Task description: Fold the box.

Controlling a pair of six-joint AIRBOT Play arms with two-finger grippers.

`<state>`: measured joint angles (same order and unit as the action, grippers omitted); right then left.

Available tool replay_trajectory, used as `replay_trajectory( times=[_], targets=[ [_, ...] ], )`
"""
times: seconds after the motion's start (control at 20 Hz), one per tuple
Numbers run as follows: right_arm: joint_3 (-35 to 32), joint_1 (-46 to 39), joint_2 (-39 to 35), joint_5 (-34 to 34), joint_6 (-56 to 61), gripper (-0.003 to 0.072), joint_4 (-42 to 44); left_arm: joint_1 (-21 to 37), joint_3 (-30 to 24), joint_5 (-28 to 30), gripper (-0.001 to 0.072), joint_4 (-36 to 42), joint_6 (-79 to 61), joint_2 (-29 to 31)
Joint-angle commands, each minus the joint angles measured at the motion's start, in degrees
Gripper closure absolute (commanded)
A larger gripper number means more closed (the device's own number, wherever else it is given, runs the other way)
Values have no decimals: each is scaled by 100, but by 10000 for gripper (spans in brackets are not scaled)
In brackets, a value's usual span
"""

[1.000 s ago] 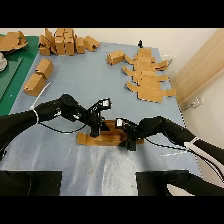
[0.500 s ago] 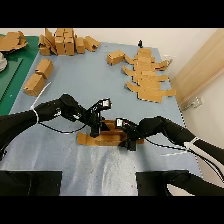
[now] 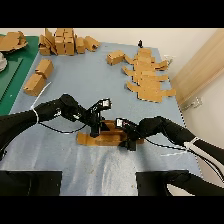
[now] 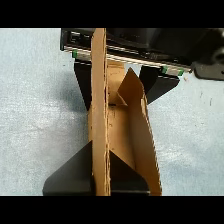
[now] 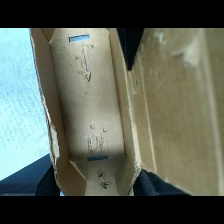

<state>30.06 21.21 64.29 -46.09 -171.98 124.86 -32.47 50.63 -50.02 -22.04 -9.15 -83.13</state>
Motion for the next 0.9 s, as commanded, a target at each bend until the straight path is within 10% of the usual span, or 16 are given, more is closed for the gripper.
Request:
replay_trajectory(
  times=[0.0,0.4,0.5,0.85],
  targets=[
    [-2,-4,2,-4,0,164,-13,4,2,2,699,11,-2,-2],
    [-2,-7,2,-4,0,164,-13,4,0,52,679,44,22,-4],
    [-2,-7,2,-4,0,164,-13,4,2,284,107,46,308,-4],
    [-2,-7,2,-4,0,164,-44,273,4,284,43,-1064,2267,289]
  ],
)
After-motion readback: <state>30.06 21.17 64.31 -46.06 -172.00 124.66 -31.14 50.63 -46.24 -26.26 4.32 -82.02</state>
